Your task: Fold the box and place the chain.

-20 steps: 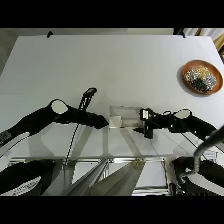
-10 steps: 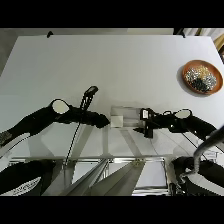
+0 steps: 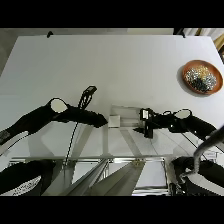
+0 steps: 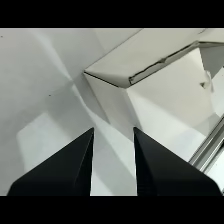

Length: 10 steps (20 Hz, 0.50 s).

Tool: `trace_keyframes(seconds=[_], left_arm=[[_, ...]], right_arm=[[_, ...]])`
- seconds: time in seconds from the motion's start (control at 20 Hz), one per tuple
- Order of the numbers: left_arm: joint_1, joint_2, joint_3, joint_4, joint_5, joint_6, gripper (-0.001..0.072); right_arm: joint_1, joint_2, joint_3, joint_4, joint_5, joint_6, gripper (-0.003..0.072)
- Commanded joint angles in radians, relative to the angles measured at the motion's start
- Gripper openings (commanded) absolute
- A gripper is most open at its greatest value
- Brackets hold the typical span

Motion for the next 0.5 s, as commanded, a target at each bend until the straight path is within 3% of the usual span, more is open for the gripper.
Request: trace_keyframes(seconds=[0.0, 0.15, 0.25, 0.45], left_arm=[[0.024, 0.01, 0.0, 0.013, -0.009, 0.0, 0.0293], [0.021, 0.012, 0.0, -0.01, -0.009, 0.012, 0.0296], [0.018, 0.012, 0.0, -0.051, -0.008, 0.027, 0.04], [-0.027, 0.012, 0.001, -0.074, 0.007, 0.024, 0.0478]], right_arm=[[0.001, 0.0, 0.0, 0.001, 0.001, 0.001, 0.0407], [0.001, 0.0, 0.0, 0.001, 0.001, 0.001, 0.0407], [0.001, 0.0, 0.0, 0.001, 0.001, 0.001, 0.0407], [0.001, 0.0, 0.0, 0.001, 0.001, 0.001, 0.0407]])
